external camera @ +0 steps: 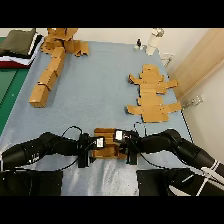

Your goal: Fold the box.

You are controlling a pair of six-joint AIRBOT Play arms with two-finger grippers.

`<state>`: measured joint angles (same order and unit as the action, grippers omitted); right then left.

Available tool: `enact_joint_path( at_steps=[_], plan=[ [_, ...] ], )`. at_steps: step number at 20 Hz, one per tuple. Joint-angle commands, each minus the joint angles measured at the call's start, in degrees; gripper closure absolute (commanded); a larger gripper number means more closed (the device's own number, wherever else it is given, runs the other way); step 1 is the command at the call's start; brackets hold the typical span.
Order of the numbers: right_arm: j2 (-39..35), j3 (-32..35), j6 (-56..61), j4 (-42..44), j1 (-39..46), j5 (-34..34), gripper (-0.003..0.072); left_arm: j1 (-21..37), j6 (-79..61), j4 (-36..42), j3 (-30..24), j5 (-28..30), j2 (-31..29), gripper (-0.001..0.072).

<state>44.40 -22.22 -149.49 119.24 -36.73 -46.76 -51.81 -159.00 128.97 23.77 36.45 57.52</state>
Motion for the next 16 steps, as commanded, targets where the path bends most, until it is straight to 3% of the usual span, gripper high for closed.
enact_joint_path(
  at_steps=[1,7,8,9,10,16],
  plan=[
    [0.5,0.0,-7.1,3.1,-1.7,2.2,0.0539,0.0,0.0,0.0,0.0,0.0,0.0,0.0234],
    [2.4,0.0,-7.2,3.6,-5.6,5.6,0.0508,0.0,0.0,0.0,0.0,0.0,0.0,0.0233],
    [3.3,0.0,-7.2,4.0,-6.1,6.0,0.0317,0.0,0.0,0.0,0.0,0.0,0.0,0.0233],
    [4.0,0.0,-7.2,4.3,-6.4,6.0,0.0176,0.0,0.0,0.0,0.0,0.0,0.0,0.0234],
    [4.5,0.0,-7.2,4.5,-6.9,5.9,0.0138,0.0,0.0,0.0,0.0,0.0,0.0,0.0234],
    [4.7,0.0,-7.2,4.4,-7.3,5.8,0.0122,0.0,0.0,0.0,0.0,0.0,0.0,0.0234]
  ],
)
